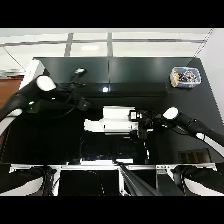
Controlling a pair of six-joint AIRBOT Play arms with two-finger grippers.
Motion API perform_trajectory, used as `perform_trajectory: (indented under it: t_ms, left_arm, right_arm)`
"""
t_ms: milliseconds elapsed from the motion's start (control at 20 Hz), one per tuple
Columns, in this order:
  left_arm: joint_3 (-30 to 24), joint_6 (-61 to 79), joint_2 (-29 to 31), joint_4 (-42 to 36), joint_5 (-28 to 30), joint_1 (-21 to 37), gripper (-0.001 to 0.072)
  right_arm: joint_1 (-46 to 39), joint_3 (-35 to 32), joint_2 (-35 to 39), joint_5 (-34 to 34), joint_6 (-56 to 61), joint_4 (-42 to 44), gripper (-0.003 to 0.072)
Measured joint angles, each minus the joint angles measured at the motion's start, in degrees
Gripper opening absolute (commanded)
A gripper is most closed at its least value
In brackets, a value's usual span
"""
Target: Fold the box and place the chain.
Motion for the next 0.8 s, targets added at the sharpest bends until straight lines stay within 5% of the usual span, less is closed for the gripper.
perform_trajectory:
  t_ms: [100, 150, 200, 250, 550, 800]
  left_arm:
    - [-6.03, 9.90, 3.72, -6.05, -0.22, 2.97, 0.0032]
    - [-9.07, 15.96, 4.72, -9.38, -1.70, 4.17, 0.0096]
    - [-11.52, 21.46, 5.38, -12.13, -3.26, 4.90, 0.0463]
    - [-13.62, 26.25, 5.84, -14.82, -3.80, 5.20, 0.0706]
    - [-19.32, 44.50, 6.67, -20.02, 2.97, 2.12, 0.0707]
    - [-18.62, 54.58, 6.51, -14.53, 7.76, -4.98, 0.0685]
  right_arm:
    - [0.00, 0.00, 0.00, -0.07, 0.04, 0.02, 0.0009]
    - [0.00, 0.00, 0.00, -0.09, 0.07, 0.02, 0.0009]
    - [0.00, 0.00, 0.00, -0.11, 0.07, 0.04, 0.0009]
    - [0.00, 0.00, 0.00, -0.13, 0.09, 0.04, 0.0009]
    - [0.00, 0.00, -0.02, -0.20, 0.09, 0.07, 0.0008]
    - [0.00, 0.00, -0.02, -0.22, 0.09, 0.09, 0.0008]
